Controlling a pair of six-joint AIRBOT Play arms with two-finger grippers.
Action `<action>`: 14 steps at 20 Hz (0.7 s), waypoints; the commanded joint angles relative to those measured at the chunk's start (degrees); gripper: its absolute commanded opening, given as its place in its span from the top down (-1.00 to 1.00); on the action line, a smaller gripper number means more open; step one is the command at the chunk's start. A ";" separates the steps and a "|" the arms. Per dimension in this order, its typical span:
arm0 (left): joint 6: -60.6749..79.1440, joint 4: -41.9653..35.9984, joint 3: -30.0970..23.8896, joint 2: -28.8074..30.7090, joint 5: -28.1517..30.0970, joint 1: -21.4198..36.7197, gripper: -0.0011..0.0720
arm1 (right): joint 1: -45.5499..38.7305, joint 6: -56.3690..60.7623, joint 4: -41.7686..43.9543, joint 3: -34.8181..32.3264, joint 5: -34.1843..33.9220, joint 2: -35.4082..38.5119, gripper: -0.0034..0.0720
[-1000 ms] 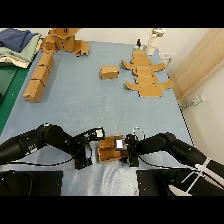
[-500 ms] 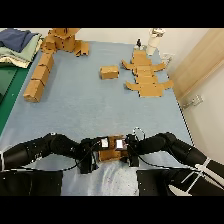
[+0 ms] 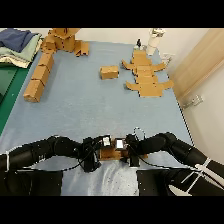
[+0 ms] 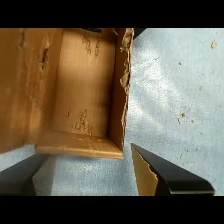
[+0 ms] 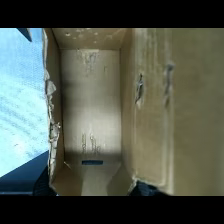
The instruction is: Fold the box.
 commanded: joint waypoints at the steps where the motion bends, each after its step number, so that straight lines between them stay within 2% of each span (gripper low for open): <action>1: -0.22 -0.11 -0.02 -0.07 -0.76 1.22 -0.94 | 0.00 -0.02 0.13 0.02 0.22 -0.02 -0.43; 6: -0.09 1.57 -0.02 0.81 -6.58 5.90 -0.94 | 0.00 -0.02 0.13 0.02 0.22 -0.02 -0.43; 14: 6.51 2.40 0.07 1.33 -2.05 5.60 -0.94 | 0.00 -0.02 0.13 0.02 0.24 -0.02 -0.43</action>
